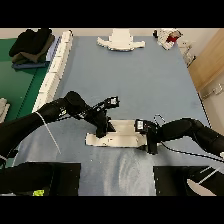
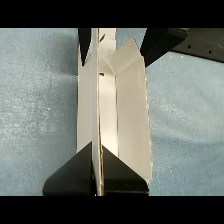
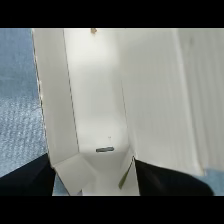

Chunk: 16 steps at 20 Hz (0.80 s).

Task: Fold the box.

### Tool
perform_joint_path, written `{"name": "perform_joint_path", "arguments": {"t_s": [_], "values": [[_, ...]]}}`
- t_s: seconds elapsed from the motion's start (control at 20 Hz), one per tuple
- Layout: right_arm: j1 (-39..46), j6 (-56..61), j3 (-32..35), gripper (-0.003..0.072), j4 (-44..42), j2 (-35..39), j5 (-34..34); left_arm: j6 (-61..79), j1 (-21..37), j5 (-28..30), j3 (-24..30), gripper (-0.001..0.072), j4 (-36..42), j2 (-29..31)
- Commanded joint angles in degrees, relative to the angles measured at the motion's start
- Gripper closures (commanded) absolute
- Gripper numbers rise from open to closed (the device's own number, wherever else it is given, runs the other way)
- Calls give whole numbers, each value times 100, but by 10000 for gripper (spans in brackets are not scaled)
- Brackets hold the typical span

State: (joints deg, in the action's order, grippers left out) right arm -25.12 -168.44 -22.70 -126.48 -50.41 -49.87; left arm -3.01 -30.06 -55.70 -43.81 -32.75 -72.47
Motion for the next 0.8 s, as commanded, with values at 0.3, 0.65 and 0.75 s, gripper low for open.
{"name": "perform_joint_path", "arguments": {"t_s": [0.3,0.65,0.75], "values": [[-105,-361,17,-34,-160,-278,439,0,4,2,-7,694,-2,4],[-120,-361,125,4,-219,-354,444,0,4,2,-7,695,-2,4],[-223,-361,125,4,-214,-354,516,0,4,0,-7,695,-2,4]]}}
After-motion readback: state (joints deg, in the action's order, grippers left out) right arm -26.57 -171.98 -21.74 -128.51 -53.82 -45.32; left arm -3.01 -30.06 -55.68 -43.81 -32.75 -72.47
